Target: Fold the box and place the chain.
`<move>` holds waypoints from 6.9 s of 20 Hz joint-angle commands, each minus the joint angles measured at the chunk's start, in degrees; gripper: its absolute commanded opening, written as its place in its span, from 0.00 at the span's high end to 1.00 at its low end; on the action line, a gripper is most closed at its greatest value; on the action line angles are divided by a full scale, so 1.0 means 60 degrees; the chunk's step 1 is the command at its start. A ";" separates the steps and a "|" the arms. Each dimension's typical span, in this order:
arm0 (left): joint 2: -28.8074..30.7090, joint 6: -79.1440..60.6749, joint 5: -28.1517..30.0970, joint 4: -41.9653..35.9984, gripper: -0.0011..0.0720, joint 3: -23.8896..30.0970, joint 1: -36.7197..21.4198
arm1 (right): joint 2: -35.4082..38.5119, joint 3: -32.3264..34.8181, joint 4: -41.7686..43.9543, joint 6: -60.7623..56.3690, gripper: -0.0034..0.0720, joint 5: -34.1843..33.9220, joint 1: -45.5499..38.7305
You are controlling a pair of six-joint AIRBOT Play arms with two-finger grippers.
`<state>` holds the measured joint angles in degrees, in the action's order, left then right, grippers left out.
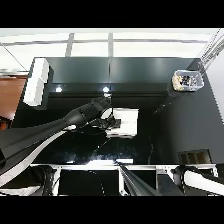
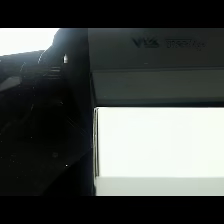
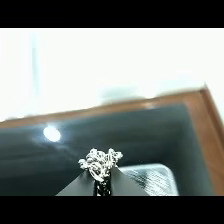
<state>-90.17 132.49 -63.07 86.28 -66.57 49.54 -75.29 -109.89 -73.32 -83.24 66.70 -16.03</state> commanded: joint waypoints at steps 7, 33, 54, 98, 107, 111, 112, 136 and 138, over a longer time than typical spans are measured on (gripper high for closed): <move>-0.0004 -0.0004 -0.0004 0.0004 0.95 -0.0004 -0.0004 | 0.2834 0.1690 0.4320 0.1424 0.95 0.0761 0.0058; -0.0004 0.0000 0.0000 0.0000 0.95 -0.0004 0.0000 | 0.3927 0.2787 0.4546 0.0401 0.95 0.1348 0.5158; -0.0004 -0.0004 0.0000 0.0004 0.95 -0.0004 0.0000 | 0.3861 0.7901 0.4317 0.0124 0.95 0.0736 0.5869; 0.1213 0.0572 -0.0656 0.1228 0.13 -0.0372 0.0138 | 0.4980 1.0837 0.1253 0.0120 0.49 -0.0805 0.2736; 0.5584 -0.1220 -0.0597 0.1679 0.12 0.3883 -0.3195 | 0.4980 1.0837 0.1464 0.0084 0.49 -0.0816 0.2739; 0.5752 -1.1406 0.1683 -0.6903 0.12 0.6342 -0.5530 | 0.4980 1.0837 0.1464 -0.0503 0.49 -0.0874 0.2739; 0.5537 -1.3959 0.1115 -0.8094 0.12 0.6506 -0.5654 | 0.4980 1.0837 0.1461 -0.0645 0.49 -0.0867 0.2739; 0.1643 -2.5230 0.1916 -0.9752 0.00 0.4335 -0.4175 | 0.4980 1.0837 0.1461 -0.0809 0.49 -0.0874 0.2951; 0.1639 -2.5230 0.1912 -0.9712 0.00 0.4331 -0.4095 | 0.4980 1.0837 0.1461 -0.0809 0.49 -0.0903 0.3111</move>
<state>-79.53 -18.72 -50.87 28.01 -39.79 24.45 -45.43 -44.88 -64.51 -88.12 61.45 1.65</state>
